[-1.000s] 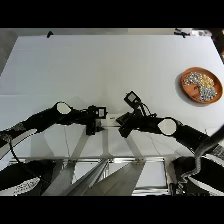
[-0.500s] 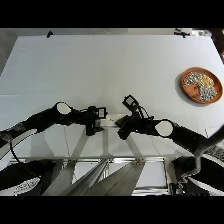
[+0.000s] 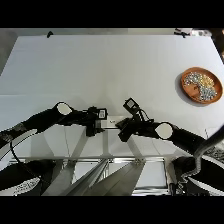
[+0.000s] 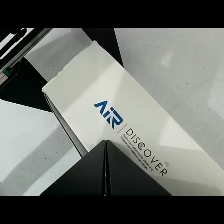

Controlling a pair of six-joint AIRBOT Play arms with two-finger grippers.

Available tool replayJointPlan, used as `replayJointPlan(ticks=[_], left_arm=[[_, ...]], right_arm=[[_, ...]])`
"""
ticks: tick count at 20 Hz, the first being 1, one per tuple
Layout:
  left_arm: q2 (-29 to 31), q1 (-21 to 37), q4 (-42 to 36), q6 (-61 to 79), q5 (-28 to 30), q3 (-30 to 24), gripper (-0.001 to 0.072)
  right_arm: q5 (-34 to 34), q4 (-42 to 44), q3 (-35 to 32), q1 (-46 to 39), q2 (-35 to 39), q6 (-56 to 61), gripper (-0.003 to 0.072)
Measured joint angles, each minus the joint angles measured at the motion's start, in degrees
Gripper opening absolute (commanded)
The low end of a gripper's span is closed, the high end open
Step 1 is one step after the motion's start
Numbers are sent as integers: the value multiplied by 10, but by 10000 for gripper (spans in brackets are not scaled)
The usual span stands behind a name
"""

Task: Fold the box and place the chain.

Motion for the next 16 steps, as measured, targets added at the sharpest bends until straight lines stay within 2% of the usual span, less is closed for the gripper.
replayJointPlan(ticks=[7, 11, 16], left_arm=[[0, 0, -4, -1, 1, 1, 273], [1, 1, -5, -4, 10, 1, 273], [1, 1, -2, -2, 5, 1, 273]], right_arm=[[-11, -16, 3, 1, 22, 0, 9], [-50, -12, 16, 0, 76, -7, 9], [-50, -10, 24, -5, 158, -12, 11]])
